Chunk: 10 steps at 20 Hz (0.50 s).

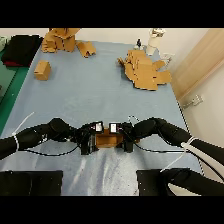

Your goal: Fold the box.

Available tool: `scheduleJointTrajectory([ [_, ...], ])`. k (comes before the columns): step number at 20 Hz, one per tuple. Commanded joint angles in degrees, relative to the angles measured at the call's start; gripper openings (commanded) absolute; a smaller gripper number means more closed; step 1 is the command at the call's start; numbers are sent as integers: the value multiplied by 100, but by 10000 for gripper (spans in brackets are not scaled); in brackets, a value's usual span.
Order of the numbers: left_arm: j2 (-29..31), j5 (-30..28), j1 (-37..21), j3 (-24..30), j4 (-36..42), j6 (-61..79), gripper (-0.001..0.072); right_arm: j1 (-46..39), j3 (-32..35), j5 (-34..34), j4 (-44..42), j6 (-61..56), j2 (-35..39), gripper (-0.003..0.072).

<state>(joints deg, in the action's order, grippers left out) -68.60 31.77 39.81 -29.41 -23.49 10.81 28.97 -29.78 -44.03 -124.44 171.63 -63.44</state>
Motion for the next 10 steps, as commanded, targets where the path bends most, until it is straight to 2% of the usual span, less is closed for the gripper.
scheduleJointTrajectory([
  [1,-35,-101,57,-7,55,81,699,7,-2,2,0,-2,-4,490],
  [3,-39,-125,57,-4,52,81,696,7,-2,2,0,-2,-4,490],
  [5,-39,-136,57,-4,31,85,434,7,-2,2,0,-2,-4,490],
  [10,-39,-129,55,-4,33,92,422,7,-2,2,0,-2,-4,490],
])
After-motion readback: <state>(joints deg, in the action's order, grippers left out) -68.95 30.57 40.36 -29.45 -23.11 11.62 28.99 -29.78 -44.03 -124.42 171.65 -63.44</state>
